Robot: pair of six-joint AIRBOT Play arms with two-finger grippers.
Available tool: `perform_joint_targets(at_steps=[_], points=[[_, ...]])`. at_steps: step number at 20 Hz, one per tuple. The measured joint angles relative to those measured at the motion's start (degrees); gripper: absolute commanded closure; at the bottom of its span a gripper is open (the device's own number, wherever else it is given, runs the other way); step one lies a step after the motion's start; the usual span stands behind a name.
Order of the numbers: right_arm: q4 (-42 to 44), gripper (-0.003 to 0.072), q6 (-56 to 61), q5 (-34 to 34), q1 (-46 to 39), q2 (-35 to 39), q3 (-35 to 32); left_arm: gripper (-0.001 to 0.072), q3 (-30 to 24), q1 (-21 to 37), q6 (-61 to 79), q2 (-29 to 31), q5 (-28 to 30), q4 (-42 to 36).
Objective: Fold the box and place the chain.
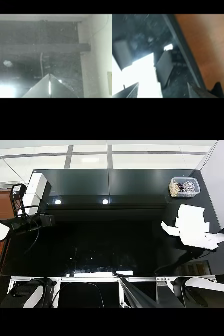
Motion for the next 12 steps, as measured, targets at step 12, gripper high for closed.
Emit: perform_joint_targets(at_steps=[12], points=[[8.3,0.067,-7.9,6.1,14.5,8.5,-0.3,0.0684,0.0,0.0,0.0,0.0,0.8,0.0]])
